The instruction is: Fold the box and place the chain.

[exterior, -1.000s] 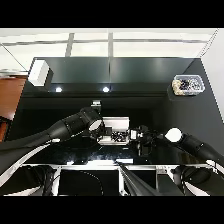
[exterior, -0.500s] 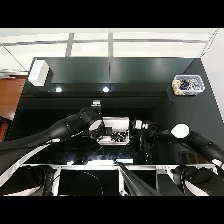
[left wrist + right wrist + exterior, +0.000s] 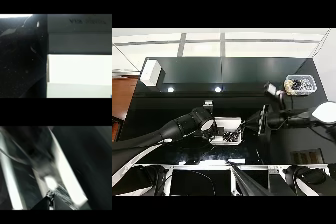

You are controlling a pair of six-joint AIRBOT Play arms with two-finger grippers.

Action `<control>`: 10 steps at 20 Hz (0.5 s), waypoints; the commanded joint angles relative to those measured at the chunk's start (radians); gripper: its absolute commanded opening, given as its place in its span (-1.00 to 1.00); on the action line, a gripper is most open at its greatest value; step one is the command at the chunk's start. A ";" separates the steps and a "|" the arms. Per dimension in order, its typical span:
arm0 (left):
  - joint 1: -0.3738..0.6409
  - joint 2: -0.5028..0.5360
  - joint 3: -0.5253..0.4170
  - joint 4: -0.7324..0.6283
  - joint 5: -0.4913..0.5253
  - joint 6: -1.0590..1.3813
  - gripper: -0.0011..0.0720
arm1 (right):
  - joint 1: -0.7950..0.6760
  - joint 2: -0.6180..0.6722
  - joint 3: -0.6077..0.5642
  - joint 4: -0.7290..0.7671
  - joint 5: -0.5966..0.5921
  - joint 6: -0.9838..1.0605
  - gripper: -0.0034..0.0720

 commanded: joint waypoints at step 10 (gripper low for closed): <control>0.000 -0.001 0.000 0.000 0.001 0.000 -0.89 | 0.028 -0.014 0.169 0.040 0.068 0.266 -0.78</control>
